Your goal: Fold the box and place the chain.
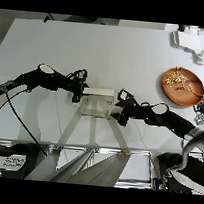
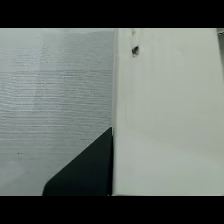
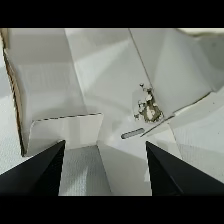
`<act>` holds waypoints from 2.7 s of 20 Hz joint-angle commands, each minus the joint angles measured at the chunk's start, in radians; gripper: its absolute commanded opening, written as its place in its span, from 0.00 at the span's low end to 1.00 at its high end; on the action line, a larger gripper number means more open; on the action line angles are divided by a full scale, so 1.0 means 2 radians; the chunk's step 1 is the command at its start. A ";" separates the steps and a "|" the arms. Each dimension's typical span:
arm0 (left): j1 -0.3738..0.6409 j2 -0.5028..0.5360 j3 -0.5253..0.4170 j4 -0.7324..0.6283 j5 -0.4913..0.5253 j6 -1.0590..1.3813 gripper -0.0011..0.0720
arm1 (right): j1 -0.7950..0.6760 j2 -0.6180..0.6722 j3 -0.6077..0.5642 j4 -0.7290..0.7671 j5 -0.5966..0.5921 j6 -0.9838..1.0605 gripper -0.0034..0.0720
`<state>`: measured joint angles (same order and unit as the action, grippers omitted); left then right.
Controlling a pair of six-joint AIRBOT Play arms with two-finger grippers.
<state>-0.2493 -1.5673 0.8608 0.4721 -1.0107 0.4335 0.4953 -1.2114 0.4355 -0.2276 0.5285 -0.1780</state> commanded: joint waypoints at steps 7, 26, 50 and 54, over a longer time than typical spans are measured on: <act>0.000 0.000 0.000 0.000 0.000 0.000 0.03 | 0.001 0.003 0.000 -0.094 -0.029 0.025 0.77; 0.000 0.000 0.000 0.000 0.000 0.000 0.03 | 0.038 0.003 0.028 -0.083 -0.046 0.117 0.88; 0.000 0.000 0.000 0.000 0.000 0.000 0.03 | -0.049 -0.062 0.112 -0.194 0.110 0.196 0.91; 0.000 0.000 0.000 0.000 0.000 0.000 0.03 | -0.049 -0.062 0.112 -0.208 0.104 0.223 0.91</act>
<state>-0.2493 -1.5677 0.8604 0.4713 -1.0103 0.4332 0.3973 -1.3354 0.6567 -0.6044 0.7399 0.1921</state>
